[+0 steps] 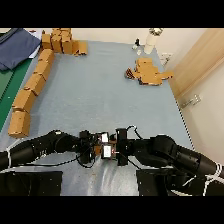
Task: Fold the box.
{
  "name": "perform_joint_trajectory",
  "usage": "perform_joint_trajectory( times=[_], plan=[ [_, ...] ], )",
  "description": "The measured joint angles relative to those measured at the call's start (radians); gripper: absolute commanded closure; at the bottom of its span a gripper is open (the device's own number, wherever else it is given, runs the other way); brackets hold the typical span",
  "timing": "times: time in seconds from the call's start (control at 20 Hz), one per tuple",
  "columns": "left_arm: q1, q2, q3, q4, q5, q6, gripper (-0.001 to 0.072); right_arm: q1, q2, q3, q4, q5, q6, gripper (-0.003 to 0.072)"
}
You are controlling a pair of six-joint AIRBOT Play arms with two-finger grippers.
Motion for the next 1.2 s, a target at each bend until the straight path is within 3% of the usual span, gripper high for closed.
perform_joint_trajectory(
  times=[0.1, 0.2, 0.3, 0.35, 0.9, 1.05, 1.1, 1.2],
  plan=[
    [0.0, 0.0, 0.0, 0.0, 0.0, 0.0, 0.0299, 0.002, 0.01, 0.0, -0.016, 0.011, 0.003, 0.024],
    [0.0, 0.0, 0.0, 0.0, 0.0, 0.0, 0.0299, 0.002, 0.024, 0.0, -0.023, 0.013, 0.006, 0.0334],
    [0.0, 0.0, 0.0, 0.0, 0.0, 0.0, 0.0299, 0.002, 0.034, 0.0, -0.027, 0.011, 0.009, 0.0346],
    [0.0, 0.0, 0.0, 0.0, 0.0, 0.0, 0.0299, 0.002, 0.036, 0.0, -0.027, 0.007, 0.009, 0.0401],
    [0.0, 0.0, 0.0, 0.002, 0.0, 0.002, 0.0299, 0.019, -0.028, -0.013, 0.043, -0.031, 0.01, 0.0402],
    [0.0, 0.0, 0.0, 0.001, 0.0, 0.001, 0.0299, 0.036, -0.01, -0.017, 0.061, -0.043, 0.019, 0.0355],
    [0.0, 0.0, 0.0, 0.001, 0.0, 0.001, 0.0298, 0.039, 0.005, -0.017, 0.061, -0.047, 0.024, 0.0259],
    [0.0, 0.0, 0.0, 0.001, 0.0, 0.001, 0.0299, 0.04, 0.049, -0.017, 0.038, -0.058, 0.056, 0.0251]
  ],
)
